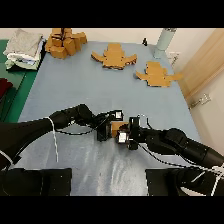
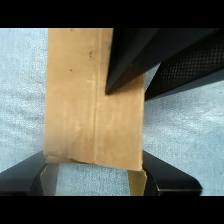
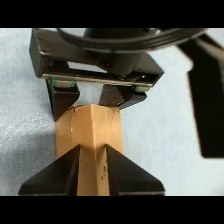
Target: Fold the box.
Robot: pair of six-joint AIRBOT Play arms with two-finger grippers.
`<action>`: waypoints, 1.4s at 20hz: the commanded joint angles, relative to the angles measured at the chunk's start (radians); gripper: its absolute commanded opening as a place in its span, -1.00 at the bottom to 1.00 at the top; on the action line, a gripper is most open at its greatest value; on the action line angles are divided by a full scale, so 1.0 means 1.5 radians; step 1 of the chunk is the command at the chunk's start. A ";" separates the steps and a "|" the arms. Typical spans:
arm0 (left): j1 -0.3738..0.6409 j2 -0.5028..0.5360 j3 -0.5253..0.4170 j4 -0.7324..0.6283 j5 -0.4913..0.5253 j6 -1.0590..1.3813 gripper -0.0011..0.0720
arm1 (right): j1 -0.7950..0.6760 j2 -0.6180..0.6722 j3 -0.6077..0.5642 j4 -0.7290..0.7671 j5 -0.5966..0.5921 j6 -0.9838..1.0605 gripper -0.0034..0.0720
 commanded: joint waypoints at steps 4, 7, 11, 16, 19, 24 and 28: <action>0.000 0.000 0.001 0.000 -0.001 0.000 0.46 | 0.000 0.010 0.001 0.001 -0.002 0.000 -0.55; 0.000 0.000 0.001 0.000 -0.001 0.000 0.46 | 0.000 0.010 0.003 0.001 -0.004 0.000 -0.55; 0.000 0.000 0.001 0.000 -0.001 0.000 0.46 | 0.000 0.010 0.005 0.001 -0.004 0.000 -0.52; 0.000 0.000 0.001 0.000 -0.001 0.000 0.46 | 0.000 0.009 0.005 0.001 -0.003 0.000 0.25; 0.000 -0.001 0.001 0.000 -0.001 0.000 0.46 | -0.001 0.005 0.004 0.002 -0.006 0.001 0.25; 0.000 0.000 0.001 0.000 -0.001 0.000 0.46 | -0.001 -0.005 0.005 0.003 -0.009 0.001 -0.02; 0.000 0.000 0.001 0.000 -0.001 0.000 0.46 | -0.001 -0.010 0.005 0.003 -0.021 0.009 -0.28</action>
